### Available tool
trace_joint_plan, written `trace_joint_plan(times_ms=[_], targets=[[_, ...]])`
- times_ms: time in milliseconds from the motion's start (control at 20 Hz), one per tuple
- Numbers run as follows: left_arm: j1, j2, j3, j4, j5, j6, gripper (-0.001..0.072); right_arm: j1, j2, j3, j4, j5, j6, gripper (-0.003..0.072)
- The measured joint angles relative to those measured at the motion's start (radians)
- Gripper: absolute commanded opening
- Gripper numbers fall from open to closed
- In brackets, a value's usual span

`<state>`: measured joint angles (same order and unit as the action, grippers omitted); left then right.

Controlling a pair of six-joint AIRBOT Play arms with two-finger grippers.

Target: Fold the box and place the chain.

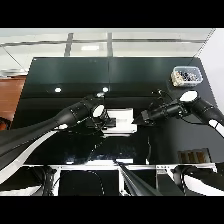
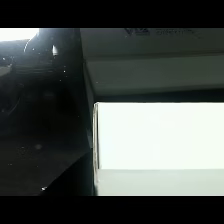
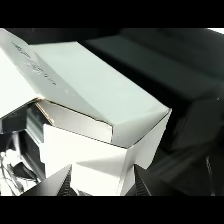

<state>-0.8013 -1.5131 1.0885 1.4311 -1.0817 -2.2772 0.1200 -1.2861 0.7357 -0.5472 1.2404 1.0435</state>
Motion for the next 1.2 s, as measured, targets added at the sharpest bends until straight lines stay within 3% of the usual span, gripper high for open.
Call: trace_joint_plan(times_ms=[300,600,750,1200], targets=[[0.0,0.0,0.0,0.0,0.004,0.0,0.0031,0.106,0.0,0.017,-0.064,-0.096,0.091,0.0424],[0.001,0.0,0.0,0.0,0.004,-0.002,0.0031,0.306,0.0,0.138,-0.367,-0.204,0.405,0.0424],[0.0,0.0,0.0,-0.005,0.006,0.0,0.0031,0.368,0.0,0.167,-0.492,-0.211,0.534,0.0424],[0.0,0.0,0.0,0.001,0.0,-0.042,0.0028,0.466,-0.001,0.185,-0.687,-0.206,0.754,0.0414]])
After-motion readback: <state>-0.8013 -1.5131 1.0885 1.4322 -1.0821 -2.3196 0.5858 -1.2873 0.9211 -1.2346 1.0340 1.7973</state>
